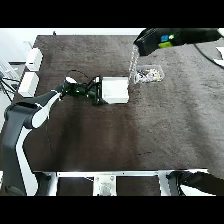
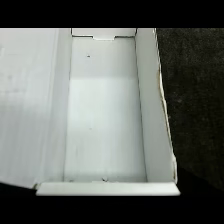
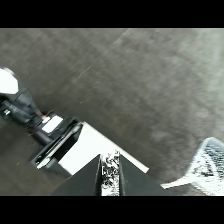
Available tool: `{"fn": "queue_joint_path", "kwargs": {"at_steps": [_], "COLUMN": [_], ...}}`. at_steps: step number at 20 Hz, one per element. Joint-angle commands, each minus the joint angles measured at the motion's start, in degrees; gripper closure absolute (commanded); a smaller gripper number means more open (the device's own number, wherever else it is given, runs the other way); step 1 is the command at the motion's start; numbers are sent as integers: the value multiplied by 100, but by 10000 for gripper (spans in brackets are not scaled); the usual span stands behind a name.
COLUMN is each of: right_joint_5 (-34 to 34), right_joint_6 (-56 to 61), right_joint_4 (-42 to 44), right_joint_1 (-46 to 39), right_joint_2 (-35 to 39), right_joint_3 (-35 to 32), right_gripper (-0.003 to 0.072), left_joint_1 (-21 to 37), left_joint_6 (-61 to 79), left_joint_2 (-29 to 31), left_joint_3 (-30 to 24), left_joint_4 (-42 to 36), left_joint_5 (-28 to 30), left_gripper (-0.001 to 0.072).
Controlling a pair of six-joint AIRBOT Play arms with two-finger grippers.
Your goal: Fold the box and place the chain.
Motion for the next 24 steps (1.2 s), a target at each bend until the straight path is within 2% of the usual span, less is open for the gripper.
{"fn": "queue_joint_path", "kwargs": {"at_steps": [1, 11, 14, 19, 21, 24], "right_joint_5": [-522, -1683, -2048, -3279, -3475, -3429], "right_joint_6": [4, 9, 15, 28, 31, 28], "right_joint_4": [2, 68, 70, 428, 428, 417], "right_joint_1": [236, 341, 341, 341, 341, 337], "right_joint_2": [-2, -302, -636, -1591, -1856, -1582], "right_joint_3": [-487, -1639, -1961, -2813, -2900, -2750], "right_gripper": [686, 686, 686, 689, 689, 689], "left_joint_1": [-4, -4, -4, -4, -4, -4], "left_joint_6": [0, 0, 0, 0, 0, 0], "left_joint_2": [0, 0, 0, 2, 0, 2], "left_joint_3": [-2, 0, -2, -2, 0, 0], "left_joint_4": [2, 2, 2, 2, 2, 2], "left_joint_5": [0, 2, 2, 2, 2, 2], "left_gripper": [183, 183, 184, 184, 184, 183]}}
